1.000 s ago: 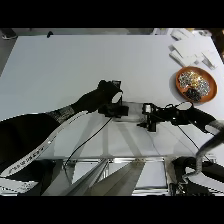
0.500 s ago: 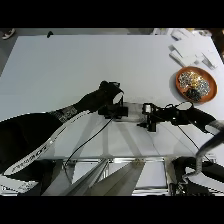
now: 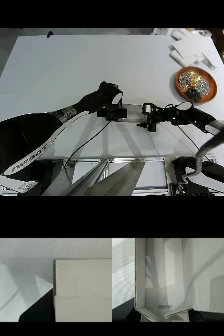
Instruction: Fold the box and place the chain.
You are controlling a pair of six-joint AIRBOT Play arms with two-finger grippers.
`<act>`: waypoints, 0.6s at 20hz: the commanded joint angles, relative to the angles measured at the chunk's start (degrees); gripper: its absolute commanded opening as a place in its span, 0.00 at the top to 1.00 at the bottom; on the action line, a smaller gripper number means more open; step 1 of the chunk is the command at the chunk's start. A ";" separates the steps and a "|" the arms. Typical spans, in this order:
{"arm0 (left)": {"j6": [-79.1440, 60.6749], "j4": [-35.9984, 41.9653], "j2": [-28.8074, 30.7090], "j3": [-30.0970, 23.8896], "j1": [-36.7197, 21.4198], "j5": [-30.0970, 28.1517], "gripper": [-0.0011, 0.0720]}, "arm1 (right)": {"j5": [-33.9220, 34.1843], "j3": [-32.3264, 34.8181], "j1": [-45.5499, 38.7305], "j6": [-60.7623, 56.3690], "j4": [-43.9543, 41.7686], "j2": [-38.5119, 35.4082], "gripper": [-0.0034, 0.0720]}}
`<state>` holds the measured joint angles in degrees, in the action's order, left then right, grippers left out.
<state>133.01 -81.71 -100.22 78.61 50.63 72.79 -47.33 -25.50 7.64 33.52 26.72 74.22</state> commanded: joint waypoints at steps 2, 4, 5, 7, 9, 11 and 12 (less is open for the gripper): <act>1.14 0.00 -0.07 -0.17 0.02 -1.27 0.94 | 0.00 0.02 -0.02 -0.02 0.00 -0.04 0.53; 0.98 0.00 -0.04 -0.17 0.00 -1.20 0.73 | 0.00 0.02 -0.02 -0.02 0.00 -0.04 0.53; 0.96 -0.11 -0.04 -0.17 0.00 -1.11 0.69 | 0.00 0.02 -0.02 -0.02 0.00 -0.04 0.53; 0.94 -0.20 0.15 -0.13 -0.04 -0.68 0.69 | 0.00 0.02 -0.02 -0.02 0.00 -0.04 0.53; 0.83 -0.22 0.90 -0.13 -0.72 -0.24 0.70 | 0.00 0.02 -0.02 -0.02 0.00 -0.04 0.53; 0.20 -0.74 1.88 -0.13 -1.31 0.42 0.70 | 0.00 0.02 -0.02 -0.04 0.00 -0.04 0.53; -0.79 -0.83 2.12 -0.13 -1.40 0.57 0.70 | 0.00 0.02 -0.02 -0.02 0.00 -0.04 0.53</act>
<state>133.64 -82.13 -98.94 78.41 49.74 72.62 -47.33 -25.50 7.64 33.52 26.72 74.22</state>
